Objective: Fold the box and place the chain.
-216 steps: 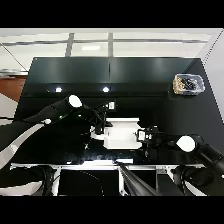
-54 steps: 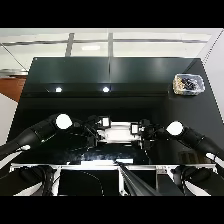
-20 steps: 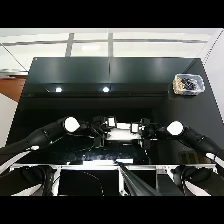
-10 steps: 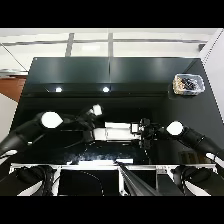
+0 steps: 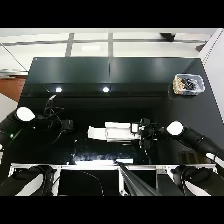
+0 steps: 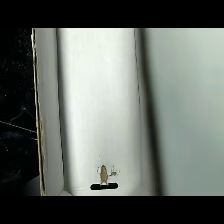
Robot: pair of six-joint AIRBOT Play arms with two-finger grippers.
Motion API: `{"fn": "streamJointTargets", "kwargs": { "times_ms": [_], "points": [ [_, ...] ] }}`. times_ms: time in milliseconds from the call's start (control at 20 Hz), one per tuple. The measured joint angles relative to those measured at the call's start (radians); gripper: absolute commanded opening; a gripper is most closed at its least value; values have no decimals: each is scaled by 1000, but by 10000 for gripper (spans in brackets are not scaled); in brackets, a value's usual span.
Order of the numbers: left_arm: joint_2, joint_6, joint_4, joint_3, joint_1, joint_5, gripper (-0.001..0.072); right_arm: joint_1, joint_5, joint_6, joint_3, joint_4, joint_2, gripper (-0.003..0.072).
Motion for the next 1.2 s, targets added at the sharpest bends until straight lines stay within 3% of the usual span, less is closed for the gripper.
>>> {"fn": "streamJointTargets", "kwargs": {
  "times_ms": [300, 800, 850, 950, 1000, 1050, 1200],
  "points": [
    [-116, 95, -238, -52, -55, 50, 30, 0, 0, 0, 0, 0, 0, 357],
    [-225, 205, -443, -58, -219, 148, 34, 0, 0, 0, 0, 1, 0, 357],
    [-226, 216, -456, -58, -227, 156, 60, 0, -1, 0, 0, 1, 0, 357],
    [-229, 229, -479, -53, -238, 153, 271, 0, -1, 0, 0, 0, 0, 357],
    [-229, 236, -487, -47, -240, 146, 412, 0, -1, 0, 0, 1, 0, 357],
    [-229, 243, -489, -38, -242, 132, 497, 0, -1, 0, 0, 0, 0, 357],
    [-230, 256, -457, 0, -245, 96, 607, 0, 0, 0, 0, 1, 0, 357]
  ]
}}
